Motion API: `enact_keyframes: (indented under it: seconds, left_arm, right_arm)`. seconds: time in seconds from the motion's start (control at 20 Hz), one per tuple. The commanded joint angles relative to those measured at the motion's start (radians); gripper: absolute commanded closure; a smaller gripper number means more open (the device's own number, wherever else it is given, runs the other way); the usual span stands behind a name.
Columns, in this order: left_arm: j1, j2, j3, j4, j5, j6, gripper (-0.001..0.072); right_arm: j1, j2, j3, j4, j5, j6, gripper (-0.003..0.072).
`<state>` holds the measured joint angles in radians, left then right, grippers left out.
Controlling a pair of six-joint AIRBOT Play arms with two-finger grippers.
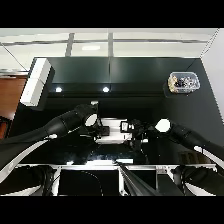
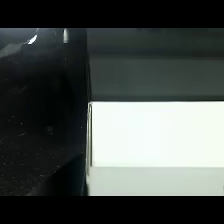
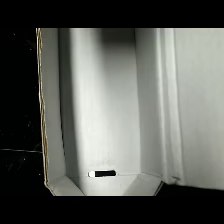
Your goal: Fold the box and place the chain.
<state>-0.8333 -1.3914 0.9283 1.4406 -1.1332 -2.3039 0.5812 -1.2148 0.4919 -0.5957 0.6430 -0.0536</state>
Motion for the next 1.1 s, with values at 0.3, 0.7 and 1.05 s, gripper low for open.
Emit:
enact_keyframes:
  seconds: [0.3, 0.7, 1.05]
  left_arm:
    - [-0.012, -0.007, 0.018, 0.018, -0.005, -0.001, 0.0546]
    - [-0.004, -0.005, 0.021, 0.022, -0.026, -0.001, 0.0464]
    - [-0.005, -0.006, 0.032, 0.024, -0.033, -0.003, 0.0363]
  right_arm:
    - [0.0, 0.0, 0.0, 0.0, 0.0, 0.0, 0.0484]
    - [0.0, 0.0, 0.0, 0.0, 0.0, 0.0, 0.0484]
    - [0.001, 0.0, 0.0, 0.0, 0.0, 0.001, 0.0484]
